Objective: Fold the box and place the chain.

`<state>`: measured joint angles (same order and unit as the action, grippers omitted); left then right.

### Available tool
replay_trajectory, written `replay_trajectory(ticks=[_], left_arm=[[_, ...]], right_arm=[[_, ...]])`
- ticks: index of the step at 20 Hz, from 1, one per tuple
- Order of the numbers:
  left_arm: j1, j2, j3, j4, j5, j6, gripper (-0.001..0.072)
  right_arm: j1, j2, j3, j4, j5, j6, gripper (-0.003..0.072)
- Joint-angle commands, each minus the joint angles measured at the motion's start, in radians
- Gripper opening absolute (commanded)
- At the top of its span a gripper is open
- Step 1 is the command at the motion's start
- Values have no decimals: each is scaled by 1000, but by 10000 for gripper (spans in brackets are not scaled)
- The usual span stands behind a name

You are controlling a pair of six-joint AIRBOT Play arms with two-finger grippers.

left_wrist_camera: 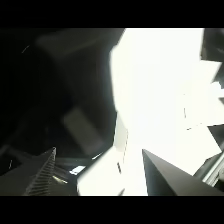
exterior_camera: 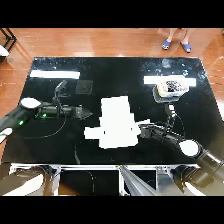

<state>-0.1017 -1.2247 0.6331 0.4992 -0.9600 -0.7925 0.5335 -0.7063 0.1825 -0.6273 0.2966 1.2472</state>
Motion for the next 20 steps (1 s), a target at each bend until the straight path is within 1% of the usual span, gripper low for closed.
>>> replay_trajectory(ticks=[1, 4, 6, 8, 10, 14, 20], left_arm=[[-23, -167, 105, -62, -103, 179, 628], [-54, -319, 213, -61, -254, 196, 628], [-85, -399, 270, -59, -304, 195, 628], [-115, -451, 311, -37, -317, 159, 628], [-143, -475, 334, 9, -314, 108, 628], [-180, -492, 357, 12, -299, 108, 619], [-196, -531, 407, 29, -350, 108, 619]], right_arm=[[5, 0, -5, 12, 18, 0, 19], [5, 0, -5, 18, 19, 0, 19], [5, 0, -5, 18, 18, -1, 19], [5, 0, -5, 18, 17, -1, 20], [5, 0, -5, 18, 17, -1, 19], [5, 0, -5, 16, 16, -2, 20], [5, 0, -5, 13, 17, -2, 19]])
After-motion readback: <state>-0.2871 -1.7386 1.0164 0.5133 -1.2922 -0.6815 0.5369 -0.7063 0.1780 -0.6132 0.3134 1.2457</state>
